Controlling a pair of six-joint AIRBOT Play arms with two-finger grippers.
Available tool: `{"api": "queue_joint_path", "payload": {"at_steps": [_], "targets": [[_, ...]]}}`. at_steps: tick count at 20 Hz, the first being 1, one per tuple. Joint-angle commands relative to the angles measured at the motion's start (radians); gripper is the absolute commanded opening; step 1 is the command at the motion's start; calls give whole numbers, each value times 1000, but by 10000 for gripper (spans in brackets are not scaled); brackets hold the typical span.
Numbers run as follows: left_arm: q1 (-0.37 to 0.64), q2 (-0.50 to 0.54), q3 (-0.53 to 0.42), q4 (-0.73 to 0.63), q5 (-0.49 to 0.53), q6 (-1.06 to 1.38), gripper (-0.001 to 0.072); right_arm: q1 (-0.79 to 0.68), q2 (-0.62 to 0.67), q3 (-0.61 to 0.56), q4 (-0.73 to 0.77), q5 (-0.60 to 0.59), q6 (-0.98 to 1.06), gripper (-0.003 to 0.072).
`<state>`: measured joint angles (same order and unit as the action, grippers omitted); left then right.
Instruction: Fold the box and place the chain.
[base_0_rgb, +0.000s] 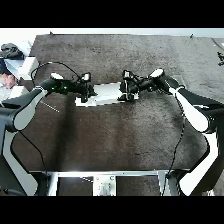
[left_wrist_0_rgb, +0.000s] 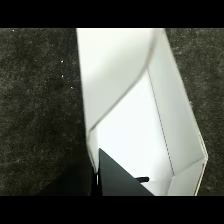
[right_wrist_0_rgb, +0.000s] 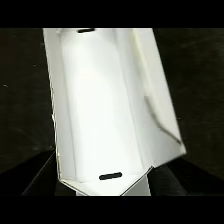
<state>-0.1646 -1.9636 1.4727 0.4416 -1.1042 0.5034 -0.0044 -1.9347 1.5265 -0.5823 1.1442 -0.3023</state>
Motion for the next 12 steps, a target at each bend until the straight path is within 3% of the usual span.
{"api": "queue_joint_path", "payload": {"at_steps": [1,12], "targets": [[0,0,0,-1,4,-2,11,1,-24,9,-6,45,54,597],[0,0,0,-1,4,-2,11,33,-58,13,-19,15,21,595]]}}
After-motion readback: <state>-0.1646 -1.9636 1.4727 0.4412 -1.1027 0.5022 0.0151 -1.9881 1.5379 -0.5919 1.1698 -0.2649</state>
